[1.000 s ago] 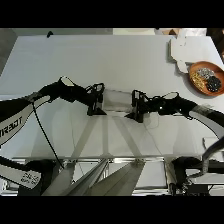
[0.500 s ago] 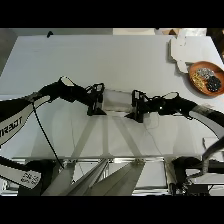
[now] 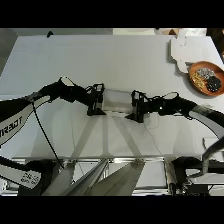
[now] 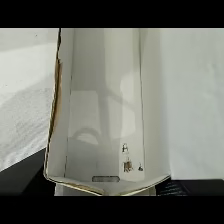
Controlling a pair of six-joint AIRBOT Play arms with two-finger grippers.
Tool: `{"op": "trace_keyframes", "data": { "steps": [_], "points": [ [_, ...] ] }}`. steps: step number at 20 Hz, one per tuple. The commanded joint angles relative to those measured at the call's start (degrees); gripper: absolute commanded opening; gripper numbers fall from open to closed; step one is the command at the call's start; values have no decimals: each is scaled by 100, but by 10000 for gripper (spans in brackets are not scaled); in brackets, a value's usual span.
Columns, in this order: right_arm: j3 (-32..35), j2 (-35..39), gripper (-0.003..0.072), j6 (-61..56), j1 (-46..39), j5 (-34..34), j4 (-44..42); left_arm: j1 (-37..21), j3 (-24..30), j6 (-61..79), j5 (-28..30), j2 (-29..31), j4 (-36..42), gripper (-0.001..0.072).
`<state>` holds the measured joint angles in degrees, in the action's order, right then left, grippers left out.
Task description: Fold the box and place the chain.
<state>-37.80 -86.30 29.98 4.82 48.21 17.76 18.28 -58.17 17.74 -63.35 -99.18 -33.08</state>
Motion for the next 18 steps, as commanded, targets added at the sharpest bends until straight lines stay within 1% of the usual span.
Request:
{"op": "trace_keyframes", "data": {
  "steps": [1, 4, 6, 11, 15, 16, 18],
  "points": [
    [-4, 11, 608, -13, -61, 4, 61, 2, 0, 0, 13, -4, 4, 380],
    [-4, 42, 608, -13, -400, 188, 74, 2, 0, 0, 13, -4, 4, 380],
    [-4, 186, 608, -13, -688, 306, 201, 2, 0, 0, 13, -4, 4, 380],
    [-4, 911, 608, -15, -1226, 367, 1246, 2, 0, 0, 15, -4, 4, 380],
    [-4, 1543, 595, -20, -1419, 481, 1397, 2, 0, 0, 13, -4, 4, 380],
    [-4, 1727, 519, -22, -1419, 511, 1394, 2, 0, 0, 13, -4, 4, 380],
    [-4, 2124, 253, -26, -1419, 758, 1390, 2, 0, 0, 13, -4, 4, 380]
  ]
}}
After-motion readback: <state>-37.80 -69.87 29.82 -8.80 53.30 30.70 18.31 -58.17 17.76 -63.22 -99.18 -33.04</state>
